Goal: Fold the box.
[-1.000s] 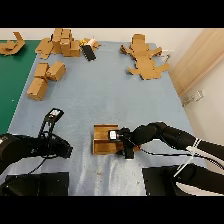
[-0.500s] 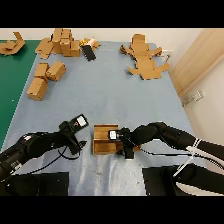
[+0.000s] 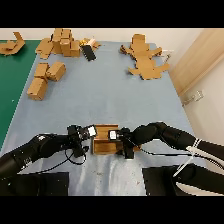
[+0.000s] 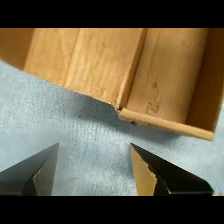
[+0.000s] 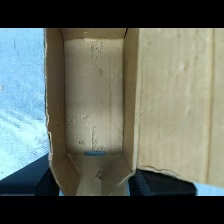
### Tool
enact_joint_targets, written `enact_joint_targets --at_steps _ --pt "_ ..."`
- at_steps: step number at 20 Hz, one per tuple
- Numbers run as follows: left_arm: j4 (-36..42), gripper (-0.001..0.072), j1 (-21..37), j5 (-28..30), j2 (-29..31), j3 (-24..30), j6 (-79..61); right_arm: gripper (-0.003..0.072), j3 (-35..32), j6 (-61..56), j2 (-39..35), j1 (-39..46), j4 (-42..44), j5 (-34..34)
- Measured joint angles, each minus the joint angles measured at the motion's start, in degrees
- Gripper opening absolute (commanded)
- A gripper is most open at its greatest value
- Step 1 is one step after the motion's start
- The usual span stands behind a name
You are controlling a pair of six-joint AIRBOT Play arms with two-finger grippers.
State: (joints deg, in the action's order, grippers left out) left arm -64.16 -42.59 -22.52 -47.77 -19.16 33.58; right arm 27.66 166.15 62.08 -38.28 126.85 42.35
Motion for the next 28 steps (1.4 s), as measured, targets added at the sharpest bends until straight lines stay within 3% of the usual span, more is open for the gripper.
enact_joint_targets --at_steps 6,7,8,9,13,18,21,25,28 --pt "4.0 0.0644 1.6 7.0 9.5 5.1 3.6 0.0522 0.0 0.0 0.0 0.0 0.0 0.0" --pt "4.9 0.0573 1.8 7.1 11.0 5.7 3.8 0.0521 0.0 0.0 0.0 0.0 0.0 0.0" --pt "5.9 0.0245 2.1 7.0 12.0 6.1 3.9 0.0521 0.0 0.0 0.0 0.0 0.0 0.0" --pt "7.2 0.0024 2.4 6.6 12.8 6.4 4.0 0.0521 0.0 0.0 0.0 0.0 0.0 0.0" --pt "12.1 0.0019 7.0 4.6 14.2 5.7 3.6 0.0521 0.0 0.0 0.0 0.0 0.0 0.0" --pt "20.0 0.0010 20.2 -0.6 12.0 3.7 2.3 0.0521 0.0 0.0 0.0 0.0 0.0 0.0" --pt "30.3 0.0010 29.4 -9.1 5.8 -0.1 -5.0 0.0521 0.0 0.0 0.0 0.0 0.0 0.0" --pt "37.3 0.0011 34.4 -27.0 -6.8 -9.2 -19.5 0.0521 0.0 0.0 0.0 0.0 0.0 0.0" --pt "36.4 0.0011 34.6 -30.0 -13.7 -13.3 -28.0 0.0521 0.0 0.0 0.0 0.0 -0.2 0.0"
